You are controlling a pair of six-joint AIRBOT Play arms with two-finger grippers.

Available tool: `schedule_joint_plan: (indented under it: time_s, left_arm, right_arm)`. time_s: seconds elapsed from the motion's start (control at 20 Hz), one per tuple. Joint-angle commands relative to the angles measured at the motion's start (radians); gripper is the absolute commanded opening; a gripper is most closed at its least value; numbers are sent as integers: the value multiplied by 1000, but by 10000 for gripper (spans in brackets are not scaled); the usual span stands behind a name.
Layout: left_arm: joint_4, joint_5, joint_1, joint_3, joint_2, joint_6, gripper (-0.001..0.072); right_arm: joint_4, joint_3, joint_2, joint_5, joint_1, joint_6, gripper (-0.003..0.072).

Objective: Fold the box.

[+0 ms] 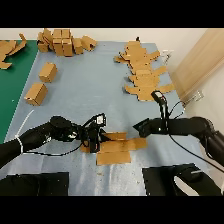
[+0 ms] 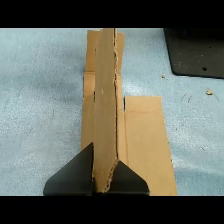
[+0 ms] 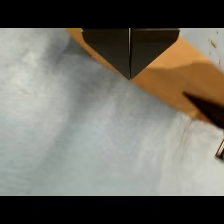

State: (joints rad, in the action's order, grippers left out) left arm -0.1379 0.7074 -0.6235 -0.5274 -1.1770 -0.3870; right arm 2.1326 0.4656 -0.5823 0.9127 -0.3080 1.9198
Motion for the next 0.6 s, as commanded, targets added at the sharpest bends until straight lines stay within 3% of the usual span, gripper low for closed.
schedule_joint_plan:
  time_s: [0.0,0.25,0.55]
  left_arm:
    - [0,0,1,0,1,0,11]
    - [0,0,1,0,1,0,11]
    - [0,0,1,0,1,0,11]
  right_arm:
    - [-194,-54,136,45,-177,-55,4]
    - [-488,-114,166,43,-485,-95,4]
    - [-826,-187,170,-50,-981,-515,4]
